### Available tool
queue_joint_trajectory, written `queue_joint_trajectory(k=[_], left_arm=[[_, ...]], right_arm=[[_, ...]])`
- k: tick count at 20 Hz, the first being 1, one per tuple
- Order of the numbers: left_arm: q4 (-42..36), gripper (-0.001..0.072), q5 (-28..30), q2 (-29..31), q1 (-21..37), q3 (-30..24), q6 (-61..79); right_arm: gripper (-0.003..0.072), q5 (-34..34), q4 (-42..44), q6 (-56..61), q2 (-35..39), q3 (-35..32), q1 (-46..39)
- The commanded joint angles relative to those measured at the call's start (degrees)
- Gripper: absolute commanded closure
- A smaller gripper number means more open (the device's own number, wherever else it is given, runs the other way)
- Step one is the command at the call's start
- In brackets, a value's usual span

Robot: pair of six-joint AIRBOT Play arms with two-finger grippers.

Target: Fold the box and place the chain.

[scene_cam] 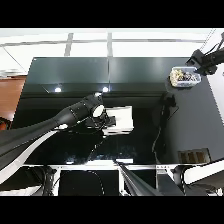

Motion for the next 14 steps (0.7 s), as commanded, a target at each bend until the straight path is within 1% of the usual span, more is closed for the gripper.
queue_joint_trajectory(k=[1, 2, 3, 6, 9, 10, 11, 12, 13, 14], left_arm=[[0.0, 0.0679, 0.0, 0.0, 0.0, 0.0, 0.0], [0.0, 0.0679, -0.1, 0.0, 0.0, 0.0, 0.0], [0.0, 0.0679, -0.1, 0.0, 0.0, 0.0, 0.0], [0.0, 0.0679, -0.1, 0.0, 0.0, 0.0, 0.0], [0.0, 0.0679, 0.0, 0.0, 0.0, 0.0, 0.0], [0.0, 0.0679, 0.0, 0.0, 0.0, 0.0, 0.0], [0.0, 0.0679, 0.0, 0.0, 0.0, 0.0, 0.0], [0.0, 0.0679, 0.0, 0.0, 0.0, 0.0, 0.0], [0.0, 0.0679, -0.1, 0.0, 0.0, 0.0, 0.0], [0.0, 0.0679, 0.0, 0.0, 0.0, 0.0, 0.0]], right_arm=[[0.0076, -4.0, 1.6, 3.4, -5.6, -0.3, 0.1], [0.0077, -4.9, 2.7, 3.4, -6.6, -0.3, 0.2], [0.0152, -6.2, 3.9, 3.4, -7.4, -0.3, 0.4], [0.0156, -9.9, 7.0, 3.8, -9.1, -0.3, 1.2], [0.0156, -12.6, 7.0, 7.7, -10.5, -0.3, 1.6], [0.0201, -13.5, 6.9, 8.5, -10.7, -0.3, 1.6], [0.0262, -14.0, 6.9, 9.2, -10.9, -0.3, 1.6], [0.0262, -14.2, 6.9, 9.9, -11.1, -0.3, 1.6], [0.0283, -13.8, 6.9, 10.0, -11.2, -0.3, 1.6], [0.0391, -13.2, 6.9, 10.0, -11.3, -0.3, 1.6]])
